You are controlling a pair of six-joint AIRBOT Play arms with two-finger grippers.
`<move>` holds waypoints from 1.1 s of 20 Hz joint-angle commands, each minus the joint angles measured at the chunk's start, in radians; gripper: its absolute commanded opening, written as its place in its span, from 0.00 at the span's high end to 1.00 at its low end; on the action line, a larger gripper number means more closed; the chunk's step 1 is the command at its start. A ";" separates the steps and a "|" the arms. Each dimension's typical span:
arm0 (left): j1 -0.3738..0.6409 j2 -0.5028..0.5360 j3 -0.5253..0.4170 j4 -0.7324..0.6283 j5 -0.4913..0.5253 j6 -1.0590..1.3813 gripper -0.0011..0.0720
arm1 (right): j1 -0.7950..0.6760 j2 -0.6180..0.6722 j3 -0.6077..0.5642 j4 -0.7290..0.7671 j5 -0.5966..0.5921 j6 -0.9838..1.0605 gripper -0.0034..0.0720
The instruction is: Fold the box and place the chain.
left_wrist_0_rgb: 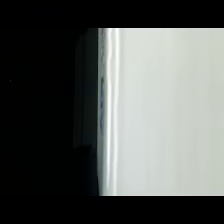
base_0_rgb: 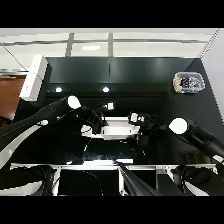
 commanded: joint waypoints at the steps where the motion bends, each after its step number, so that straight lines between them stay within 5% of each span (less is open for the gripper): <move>1: -0.001 0.000 0.000 0.000 0.001 0.000 0.95 | 0.001 0.001 0.024 -0.046 -0.008 -0.001 0.21; 15: -0.001 0.000 0.000 0.000 0.001 0.000 0.95 | -0.063 0.001 0.025 -0.005 0.029 0.000 0.21; 17: -0.001 0.000 0.000 0.000 0.001 0.000 0.95 | -0.064 0.000 0.024 0.032 0.017 -0.002 0.11; 22: -0.001 0.000 0.000 0.000 0.001 0.000 0.95 | -0.076 -0.005 0.024 0.079 0.008 -0.023 0.11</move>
